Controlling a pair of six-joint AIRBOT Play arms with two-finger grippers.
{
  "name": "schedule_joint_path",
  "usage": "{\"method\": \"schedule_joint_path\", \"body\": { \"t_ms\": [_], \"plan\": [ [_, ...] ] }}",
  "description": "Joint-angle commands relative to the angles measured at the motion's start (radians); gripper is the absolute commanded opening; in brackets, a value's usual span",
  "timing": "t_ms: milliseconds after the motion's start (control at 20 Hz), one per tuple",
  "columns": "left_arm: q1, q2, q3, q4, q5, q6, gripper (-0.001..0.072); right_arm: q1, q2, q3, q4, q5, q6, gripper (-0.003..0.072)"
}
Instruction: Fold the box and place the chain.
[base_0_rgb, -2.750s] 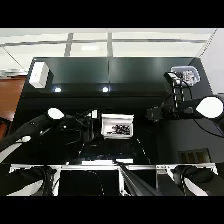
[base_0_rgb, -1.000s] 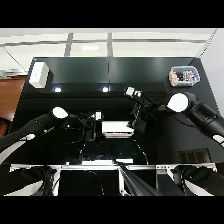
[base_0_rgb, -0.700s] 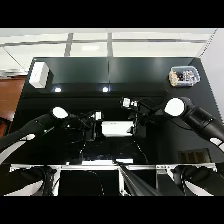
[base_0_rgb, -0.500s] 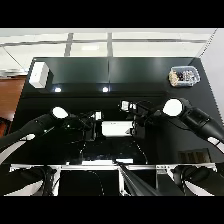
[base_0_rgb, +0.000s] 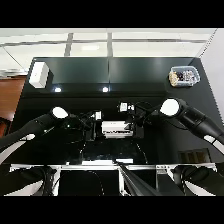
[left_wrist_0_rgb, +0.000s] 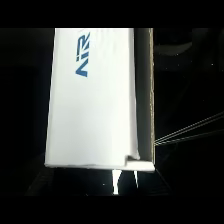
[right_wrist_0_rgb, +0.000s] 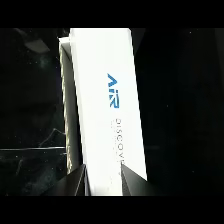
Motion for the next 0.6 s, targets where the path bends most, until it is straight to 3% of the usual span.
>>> {"method": "schedule_joint_path", "body": {
  "t_ms": [0,200,350,550],
  "plan": [
    [-0.001,0.0,0.001,0.0,0.0,0.0,0.0352,0.003,-0.002,0.0,0.002,0.005,-0.003,0.0245],
    [-0.001,0.0,0.001,0.001,0.0,0.0,0.0352,0.005,-0.004,-0.004,-0.002,0.012,-0.003,0.0247],
    [-0.001,0.0,0.001,0.001,0.0,0.0,0.0353,0.005,-0.005,-0.006,-0.002,0.012,-0.003,0.0315],
    [-0.001,0.0,0.001,0.0,0.0,0.0,0.0353,0.005,-0.011,-0.006,-0.002,0.012,-0.003,0.0315]
  ]
}}
